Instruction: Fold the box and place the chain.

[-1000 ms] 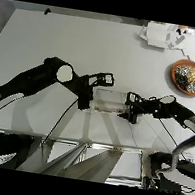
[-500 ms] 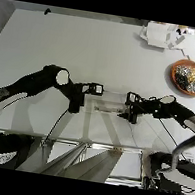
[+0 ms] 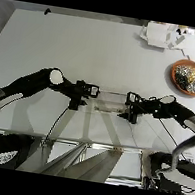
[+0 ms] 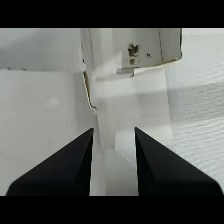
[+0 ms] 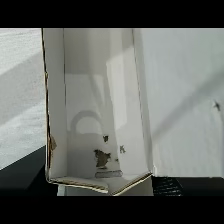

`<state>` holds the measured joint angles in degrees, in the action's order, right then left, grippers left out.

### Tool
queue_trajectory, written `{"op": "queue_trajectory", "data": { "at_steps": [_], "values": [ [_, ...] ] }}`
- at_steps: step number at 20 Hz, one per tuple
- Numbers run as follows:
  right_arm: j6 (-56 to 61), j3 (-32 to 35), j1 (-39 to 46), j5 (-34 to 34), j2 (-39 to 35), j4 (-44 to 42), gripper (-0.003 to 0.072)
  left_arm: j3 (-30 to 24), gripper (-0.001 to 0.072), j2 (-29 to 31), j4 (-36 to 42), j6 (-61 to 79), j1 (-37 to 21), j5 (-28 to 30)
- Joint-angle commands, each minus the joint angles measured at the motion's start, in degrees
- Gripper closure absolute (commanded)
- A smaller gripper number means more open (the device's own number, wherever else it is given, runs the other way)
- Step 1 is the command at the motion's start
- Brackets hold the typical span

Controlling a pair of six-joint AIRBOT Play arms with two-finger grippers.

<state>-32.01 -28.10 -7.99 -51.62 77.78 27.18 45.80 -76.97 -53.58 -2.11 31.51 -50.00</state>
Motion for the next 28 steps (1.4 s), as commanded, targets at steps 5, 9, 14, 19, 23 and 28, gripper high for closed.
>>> {"op": "queue_trajectory", "data": {
  "at_steps": [5, 9, 14, 19, 23, 28],
  "values": [
    [0.02, -0.07, 0.02, -0.02, -0.04, -0.02, 0.0348, -0.13, 0.0413, 0.09, 3.21, 13.75, 0.28, 1.29],
    [0.02, -0.07, 0.02, -0.02, -0.04, -0.02, 0.0348, -0.13, 0.0417, -0.61, 3.50, 13.70, 2.84, 1.07],
    [0.02, -0.07, 0.02, -0.02, -0.04, -0.02, 0.0348, -0.13, 0.0439, -0.81, 4.17, 11.54, 4.48, 0.07],
    [0.02, -0.07, 0.02, -0.02, -0.04, -0.02, 0.0348, -0.13, 0.0439, -0.85, 4.46, 10.56, 4.81, 3.28],
    [0.02, -0.07, 0.02, 0.00, -0.02, -0.02, 0.0348, -0.13, 0.0452, -2.05, 5.62, 10.40, 6.03, 4.83],
    [0.02, -0.07, 0.02, -0.02, -0.02, -0.02, 0.0348, -0.13, 0.0569, -2.56, 7.17, 9.66, 7.21, 8.04]
  ]
}}
